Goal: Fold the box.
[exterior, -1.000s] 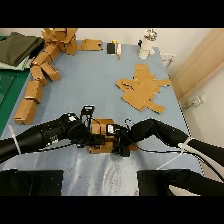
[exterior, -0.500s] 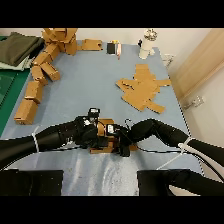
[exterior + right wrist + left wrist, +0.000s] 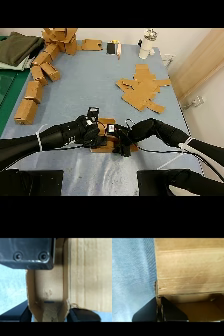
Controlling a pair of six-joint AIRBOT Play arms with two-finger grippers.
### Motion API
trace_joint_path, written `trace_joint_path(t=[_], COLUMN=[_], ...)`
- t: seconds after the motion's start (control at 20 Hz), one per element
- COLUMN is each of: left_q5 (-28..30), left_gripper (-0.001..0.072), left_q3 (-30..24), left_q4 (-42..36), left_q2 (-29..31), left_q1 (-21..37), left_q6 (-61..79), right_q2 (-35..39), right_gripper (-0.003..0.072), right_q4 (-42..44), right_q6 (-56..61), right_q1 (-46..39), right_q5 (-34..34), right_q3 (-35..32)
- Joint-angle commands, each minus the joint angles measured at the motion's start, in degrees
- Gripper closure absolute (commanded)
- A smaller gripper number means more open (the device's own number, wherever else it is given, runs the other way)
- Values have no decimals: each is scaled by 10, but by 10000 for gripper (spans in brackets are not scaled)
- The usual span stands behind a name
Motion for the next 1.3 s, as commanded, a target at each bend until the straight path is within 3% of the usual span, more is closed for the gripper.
trace_joint_path(t=[0.0,0.1,0.15,0.2,0.45,0.75,1.2,1.25], left_q5=[6,6,5,4,2,-54,-28,-31], left_gripper=[695,675,353,135,135,136,137,166], left_q3=[1,1,1,1,2,2,0,0], left_q4=[-10,-12,-15,-21,-14,-7,-5,-6], left_q2=[0,0,1,3,55,91,47,37], left_q1=[0,0,0,0,2,37,35,35], left_q6=[2,7,9,9,13,13,18,18], right_q2=[0,0,0,0,0,0,0,0], right_gripper=[218,218,218,218,218,218,218,218], right_q4=[2,2,2,2,2,2,2,2], right_q6=[0,0,0,0,0,0,0,0], right_q1=[1,1,1,1,1,1,1,1], right_q5=[1,1,1,1,1,1,1,1], right_q3=[0,0,0,0,0,0,0,0])
